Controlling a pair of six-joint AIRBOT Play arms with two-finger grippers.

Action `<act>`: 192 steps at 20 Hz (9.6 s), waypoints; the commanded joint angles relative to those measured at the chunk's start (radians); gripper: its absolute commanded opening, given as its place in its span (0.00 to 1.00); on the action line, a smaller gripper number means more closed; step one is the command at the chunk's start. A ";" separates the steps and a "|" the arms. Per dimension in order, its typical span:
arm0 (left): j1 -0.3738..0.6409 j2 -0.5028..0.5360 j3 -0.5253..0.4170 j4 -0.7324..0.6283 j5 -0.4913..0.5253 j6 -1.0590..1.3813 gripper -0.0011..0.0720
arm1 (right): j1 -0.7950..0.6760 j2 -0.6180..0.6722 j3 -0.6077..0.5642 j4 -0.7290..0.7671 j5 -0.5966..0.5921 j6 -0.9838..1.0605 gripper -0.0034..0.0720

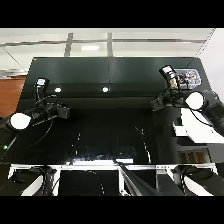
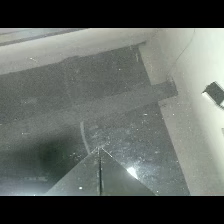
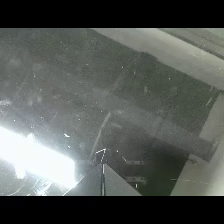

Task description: Fold the box and place the chain.

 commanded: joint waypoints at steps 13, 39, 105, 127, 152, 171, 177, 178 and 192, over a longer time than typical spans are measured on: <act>0.000 0.001 0.000 0.000 0.000 0.000 0.06 | 0.001 -0.001 0.001 0.000 0.000 0.000 0.07; -0.005 -0.017 0.053 -0.248 0.129 -0.029 0.99 | -0.937 -0.079 0.220 -0.354 0.088 0.423 0.98; -0.038 -0.906 0.589 -0.588 -0.949 0.384 0.78 | -0.064 0.029 -0.385 1.256 -0.079 -0.797 0.06; -0.199 -0.691 0.633 -0.299 -0.837 0.510 0.05 | -0.173 0.048 -0.164 0.783 0.266 -0.785 0.98; -0.358 -0.720 0.497 -0.269 -0.394 0.961 0.05 | 0.145 0.060 -0.286 0.336 0.072 -0.959 0.98; -0.369 -0.715 0.497 -0.255 -0.431 1.073 0.05 | 0.295 0.060 -0.257 0.433 -0.101 -1.115 0.98; -0.368 -0.715 0.496 -0.295 -0.391 1.121 0.05 | 0.212 0.061 -0.251 0.440 -0.103 -1.110 0.98; -0.368 -0.715 0.496 -0.315 -0.380 1.132 0.05 | 0.199 0.061 -0.251 0.441 -0.103 -1.109 0.98; -0.368 -0.717 0.496 -0.326 -0.380 1.123 0.05 | 0.146 -0.036 -0.273 0.765 -0.010 -1.362 0.98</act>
